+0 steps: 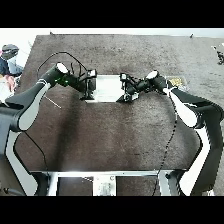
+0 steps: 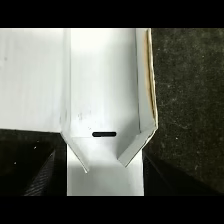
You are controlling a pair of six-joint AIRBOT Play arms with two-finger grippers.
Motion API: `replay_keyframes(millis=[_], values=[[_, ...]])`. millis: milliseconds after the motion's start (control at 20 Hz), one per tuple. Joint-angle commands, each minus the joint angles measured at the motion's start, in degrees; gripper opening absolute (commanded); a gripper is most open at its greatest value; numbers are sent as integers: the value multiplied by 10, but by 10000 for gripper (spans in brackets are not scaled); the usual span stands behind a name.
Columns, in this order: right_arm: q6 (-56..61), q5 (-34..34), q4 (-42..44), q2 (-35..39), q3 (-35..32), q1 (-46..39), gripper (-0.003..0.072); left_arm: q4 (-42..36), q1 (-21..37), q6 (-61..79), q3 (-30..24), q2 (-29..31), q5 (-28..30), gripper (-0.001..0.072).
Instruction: Fold the box and place the chain.
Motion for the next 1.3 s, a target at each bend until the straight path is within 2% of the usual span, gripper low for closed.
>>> replay_keyframes(millis=[0, 50, 400, 450, 500, 650, 1250], values=[[0, 0, 0, 0, 0, 0, 476, 1, -1, 0, 0, 0, 1, 398], [0, 0, 0, 0, 0, 0, 475, 0, -1, 0, 0, 0, -2, 283], [0, 0, 0, 0, 0, 0, 475, -15, -1, 12, 0, 0, -3, 278], [0, 0, 0, 0, 0, 0, 475, -18, -1, 21, 0, 0, -5, 168], [0, 0, 0, 0, 0, 0, 475, -27, -1, 30, 0, 0, -5, 114], [0, 0, 0, 0, 0, 0, 475, -58, -1, 59, 0, 0, -4, 115], [0, 0, 0, 0, 0, 0, 476, -101, -1, 82, 0, -18, -15, 118]])
